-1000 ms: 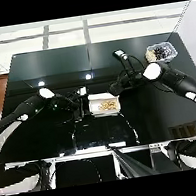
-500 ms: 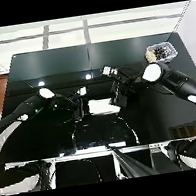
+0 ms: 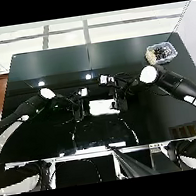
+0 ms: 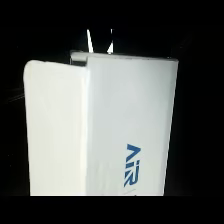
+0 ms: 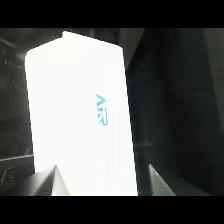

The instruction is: Fold the box and place the chain.

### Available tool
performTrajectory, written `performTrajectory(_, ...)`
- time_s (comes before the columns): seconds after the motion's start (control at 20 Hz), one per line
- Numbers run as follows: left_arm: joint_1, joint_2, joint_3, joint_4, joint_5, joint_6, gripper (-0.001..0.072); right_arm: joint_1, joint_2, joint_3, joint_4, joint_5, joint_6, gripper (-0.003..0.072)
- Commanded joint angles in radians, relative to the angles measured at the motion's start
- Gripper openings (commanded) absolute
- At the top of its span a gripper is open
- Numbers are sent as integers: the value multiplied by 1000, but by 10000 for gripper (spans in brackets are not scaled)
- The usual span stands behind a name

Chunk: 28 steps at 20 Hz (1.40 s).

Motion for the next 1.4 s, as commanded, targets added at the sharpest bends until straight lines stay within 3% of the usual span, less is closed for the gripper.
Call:
performTrajectory(0.0, -2, -1, 0, 10, 0, 1, 385, 1, -10, 0, 0, 21, -6, 451)
performTrajectory(0.1, -2, -1, 0, 10, 0, 1, 385, 1, -10, 0, 0, 24, -6, 199)
performTrajectory(0.15, -2, -1, 0, 10, 0, 1, 385, 1, -10, 0, -3, 24, -6, 179)
performTrajectory(0.9, -2, -1, 0, 10, 0, 1, 385, 1, -16, -13, -4, 46, -6, 211)
performTrajectory(0.95, -2, -1, 0, 10, 0, 1, 385, 1, -16, -13, -4, 46, -6, 307)
performTrajectory(1.0, -2, -1, 0, 10, 0, 1, 385, 1, -16, -13, -4, 47, -6, 350)
performTrajectory(1.35, -2, -1, 0, 10, 0, 1, 386, 6, -19, -35, -7, 50, -6, 349)
